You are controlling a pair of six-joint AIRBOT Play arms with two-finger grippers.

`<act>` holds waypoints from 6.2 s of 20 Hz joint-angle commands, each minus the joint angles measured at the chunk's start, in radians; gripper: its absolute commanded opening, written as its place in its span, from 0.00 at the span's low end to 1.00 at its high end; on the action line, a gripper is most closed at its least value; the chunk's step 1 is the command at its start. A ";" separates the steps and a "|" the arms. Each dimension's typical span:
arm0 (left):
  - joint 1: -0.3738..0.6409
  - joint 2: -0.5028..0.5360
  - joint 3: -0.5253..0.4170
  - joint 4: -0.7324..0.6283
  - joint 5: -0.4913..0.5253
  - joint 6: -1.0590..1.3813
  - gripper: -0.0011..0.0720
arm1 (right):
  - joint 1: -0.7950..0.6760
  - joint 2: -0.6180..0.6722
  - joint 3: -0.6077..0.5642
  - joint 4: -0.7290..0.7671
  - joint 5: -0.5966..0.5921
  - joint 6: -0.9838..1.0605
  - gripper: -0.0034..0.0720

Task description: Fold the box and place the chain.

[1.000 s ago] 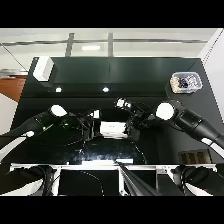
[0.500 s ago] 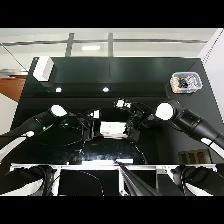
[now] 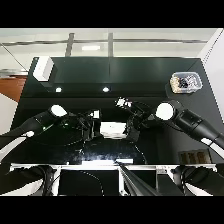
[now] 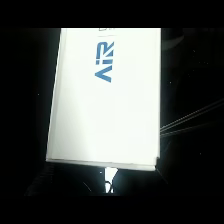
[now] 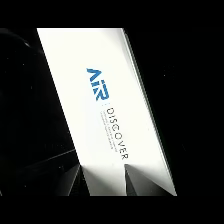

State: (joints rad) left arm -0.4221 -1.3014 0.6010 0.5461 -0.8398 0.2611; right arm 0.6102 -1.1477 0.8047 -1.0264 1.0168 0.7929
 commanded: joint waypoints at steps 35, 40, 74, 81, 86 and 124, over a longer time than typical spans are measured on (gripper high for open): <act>0.000 0.000 0.000 0.000 0.002 -0.001 0.56 | -0.034 -0.023 -0.162 0.517 -0.192 0.576 0.11; 0.000 0.000 0.000 0.000 0.002 -0.001 0.56 | -0.034 -0.058 -0.162 0.494 -0.192 0.576 0.11; 0.006 0.286 0.028 0.327 -0.056 -0.385 0.99 | -0.492 0.268 -0.126 0.363 0.077 0.517 0.11; -0.130 0.187 0.175 0.301 -0.052 -0.434 0.99 | -0.492 0.268 -0.126 0.361 0.027 0.509 0.11; -0.235 0.038 0.273 0.268 -0.031 -0.434 0.99 | -0.492 0.268 -0.126 0.332 0.029 0.509 0.11; -0.240 -0.016 0.274 0.291 -0.058 -0.453 0.99 | -0.492 0.268 -0.126 0.318 0.011 0.509 0.11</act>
State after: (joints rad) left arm -0.6617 -1.3186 0.8745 0.8375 -0.8967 -0.1913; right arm 0.1184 -0.8803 0.6781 -0.7086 1.0271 1.3018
